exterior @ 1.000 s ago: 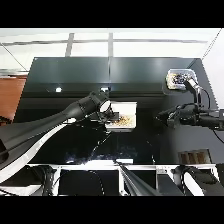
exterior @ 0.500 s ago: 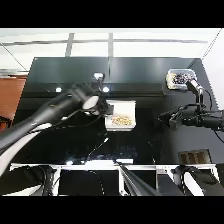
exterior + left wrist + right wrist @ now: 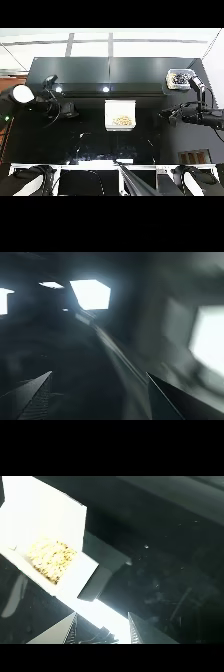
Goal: Fold the box and place the chain.
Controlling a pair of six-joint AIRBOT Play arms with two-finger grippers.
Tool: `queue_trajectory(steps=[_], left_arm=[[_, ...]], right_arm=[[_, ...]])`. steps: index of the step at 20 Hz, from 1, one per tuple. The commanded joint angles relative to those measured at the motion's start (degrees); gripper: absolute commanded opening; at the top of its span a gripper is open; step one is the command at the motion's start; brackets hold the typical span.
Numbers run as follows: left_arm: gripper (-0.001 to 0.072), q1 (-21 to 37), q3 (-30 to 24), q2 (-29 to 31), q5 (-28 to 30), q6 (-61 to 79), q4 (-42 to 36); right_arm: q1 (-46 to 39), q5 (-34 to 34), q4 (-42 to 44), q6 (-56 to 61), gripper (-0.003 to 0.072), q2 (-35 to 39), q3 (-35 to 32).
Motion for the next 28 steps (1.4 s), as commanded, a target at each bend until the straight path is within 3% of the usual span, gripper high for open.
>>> queue_trajectory(steps=[1,8,10,15,28], left_arm=[[0.0716,6.93,-9.38,-0.39,1.81,50.12,-27.5],[0.0716,-14.16,-9.18,-2.05,16.68,89.83,-23.63],[0.0716,-14.71,-7.28,-7.37,15.74,95.84,-26.95],[0.0718,-15.1,-0.24,-19.3,11.56,96.89,-26.49],[0.0718,-15.82,0.74,-23.15,14.73,96.87,-29.42]], right_arm=[[-0.02,-1.29,0.04,0.0,0.0373,0.07,0.04],[-0.02,-0.83,0.33,0.44,0.0373,0.07,0.04],[-0.02,-0.85,0.33,0.44,0.0373,0.07,0.04],[0.0,-0.83,0.37,0.44,0.0372,0.07,0.04],[0.0,-0.87,0.35,0.42,0.0373,0.07,0.04]])
